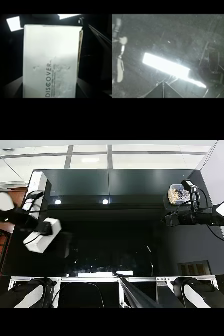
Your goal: Fold the box and place the chain.
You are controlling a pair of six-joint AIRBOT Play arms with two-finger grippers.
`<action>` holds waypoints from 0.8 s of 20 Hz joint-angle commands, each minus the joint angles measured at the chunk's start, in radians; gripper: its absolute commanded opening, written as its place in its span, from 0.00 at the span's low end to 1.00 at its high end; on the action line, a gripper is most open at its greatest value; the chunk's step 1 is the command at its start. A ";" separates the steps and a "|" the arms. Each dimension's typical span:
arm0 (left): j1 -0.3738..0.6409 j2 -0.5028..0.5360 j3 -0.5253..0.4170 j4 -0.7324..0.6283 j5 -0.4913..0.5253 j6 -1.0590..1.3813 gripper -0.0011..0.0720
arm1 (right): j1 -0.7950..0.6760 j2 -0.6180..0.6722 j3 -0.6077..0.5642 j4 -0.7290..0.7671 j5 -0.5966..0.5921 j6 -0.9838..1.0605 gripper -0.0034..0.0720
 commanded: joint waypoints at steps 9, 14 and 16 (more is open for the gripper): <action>0.632 0.016 -0.069 -0.174 0.217 0.452 0.48 | 0.000 0.000 0.000 0.001 -0.039 0.011 0.07; 0.612 -0.024 -0.082 -0.187 0.407 0.539 0.48 | 0.000 0.000 0.000 0.002 -0.051 0.074 0.07; 0.609 -0.055 -0.082 -0.210 0.435 0.541 0.48 | 0.000 0.000 0.000 0.003 -0.051 0.079 0.07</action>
